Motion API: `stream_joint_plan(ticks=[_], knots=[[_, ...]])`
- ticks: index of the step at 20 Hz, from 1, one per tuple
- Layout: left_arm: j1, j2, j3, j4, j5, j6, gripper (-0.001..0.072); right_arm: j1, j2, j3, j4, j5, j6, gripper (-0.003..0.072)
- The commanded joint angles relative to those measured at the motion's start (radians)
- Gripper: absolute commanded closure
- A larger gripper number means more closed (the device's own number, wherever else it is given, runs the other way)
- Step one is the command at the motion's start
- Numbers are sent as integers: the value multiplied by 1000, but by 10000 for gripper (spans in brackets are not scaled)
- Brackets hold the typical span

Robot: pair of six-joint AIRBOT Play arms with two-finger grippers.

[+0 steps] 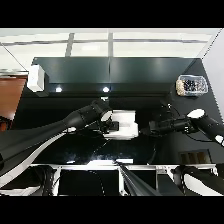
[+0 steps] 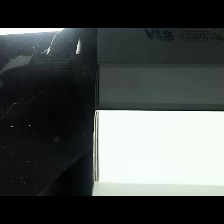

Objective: Fold the box and place the chain.

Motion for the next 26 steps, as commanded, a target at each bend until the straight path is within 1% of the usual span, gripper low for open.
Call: stream_joint_plan(ticks=[1,5,9,10,11,12,16,18,21,23,26], knots=[[1,0,1,1,0,2,681,4,-2,26,26,24,-19,8],[1,0,1,1,1,2,681,27,-2,26,55,16,-8,10],[1,0,1,1,1,2,681,134,-2,54,54,-60,58,13],[1,0,1,1,1,2,681,161,-2,66,55,-81,66,57],[1,0,1,1,1,2,680,188,-2,79,53,-105,79,158],[1,0,1,1,1,2,680,210,-2,91,40,-121,107,159],[1,0,1,1,1,2,681,311,-2,147,-163,-181,330,158],[1,0,1,0,1,2,681,366,-2,168,-179,-213,374,159],[1,0,1,1,2,2,681,427,-2,203,-224,-225,444,160],[1,0,1,1,2,2,680,452,-2,220,-298,-232,506,228],[1,0,1,0,2,2,681,492,-2,233,-400,-242,614,228]])
